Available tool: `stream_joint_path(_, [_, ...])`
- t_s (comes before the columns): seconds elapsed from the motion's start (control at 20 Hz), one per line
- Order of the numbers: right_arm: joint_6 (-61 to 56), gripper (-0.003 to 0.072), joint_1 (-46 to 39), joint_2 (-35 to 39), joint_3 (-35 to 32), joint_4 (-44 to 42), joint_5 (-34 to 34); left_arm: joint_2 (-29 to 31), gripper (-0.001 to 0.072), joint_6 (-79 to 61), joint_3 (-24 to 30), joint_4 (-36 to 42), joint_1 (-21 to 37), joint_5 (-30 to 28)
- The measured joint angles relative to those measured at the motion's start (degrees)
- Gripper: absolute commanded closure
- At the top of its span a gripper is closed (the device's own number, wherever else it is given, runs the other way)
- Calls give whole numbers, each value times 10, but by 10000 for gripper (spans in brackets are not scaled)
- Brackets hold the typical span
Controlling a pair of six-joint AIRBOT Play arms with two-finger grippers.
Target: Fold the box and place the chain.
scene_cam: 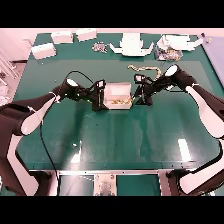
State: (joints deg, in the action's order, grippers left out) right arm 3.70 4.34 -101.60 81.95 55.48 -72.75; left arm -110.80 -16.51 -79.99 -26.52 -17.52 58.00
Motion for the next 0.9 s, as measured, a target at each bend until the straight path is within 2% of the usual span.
stream_joint_path(0.9, [30, 137, 16, -26, -10, -14, 10, 0, 240, 0, 0, 0, 0, 0])
